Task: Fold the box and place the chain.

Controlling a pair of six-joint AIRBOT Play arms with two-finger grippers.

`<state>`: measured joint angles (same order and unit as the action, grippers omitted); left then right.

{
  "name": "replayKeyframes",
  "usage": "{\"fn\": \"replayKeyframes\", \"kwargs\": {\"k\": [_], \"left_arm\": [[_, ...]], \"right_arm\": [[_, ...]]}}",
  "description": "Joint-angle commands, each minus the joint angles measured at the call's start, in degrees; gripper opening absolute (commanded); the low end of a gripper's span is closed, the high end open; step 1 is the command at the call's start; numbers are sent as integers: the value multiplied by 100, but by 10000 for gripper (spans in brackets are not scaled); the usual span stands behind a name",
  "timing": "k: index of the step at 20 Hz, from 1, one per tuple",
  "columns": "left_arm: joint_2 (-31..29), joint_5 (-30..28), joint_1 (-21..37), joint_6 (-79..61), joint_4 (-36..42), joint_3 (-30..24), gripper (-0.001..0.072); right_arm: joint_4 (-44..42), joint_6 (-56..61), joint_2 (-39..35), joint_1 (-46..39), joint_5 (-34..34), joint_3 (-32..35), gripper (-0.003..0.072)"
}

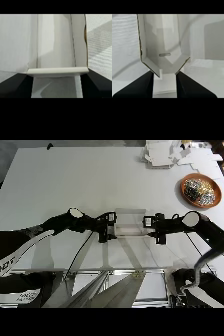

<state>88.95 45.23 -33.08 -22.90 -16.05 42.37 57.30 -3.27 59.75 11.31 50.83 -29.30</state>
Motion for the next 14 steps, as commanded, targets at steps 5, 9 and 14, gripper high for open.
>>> {"fn": "replayKeyframes", "kwargs": {"k": [5,9,14], "left_arm": [[2,0,2,0,-2,-2,208],[2,0,2,0,-2,-2,208],[2,0,2,0,-2,-2,208]], "right_arm": [[-407,-227,122,0,188,4,216],[-562,-455,122,-2,-66,4,215],[-234,-420,114,-2,-210,4,225]]}}
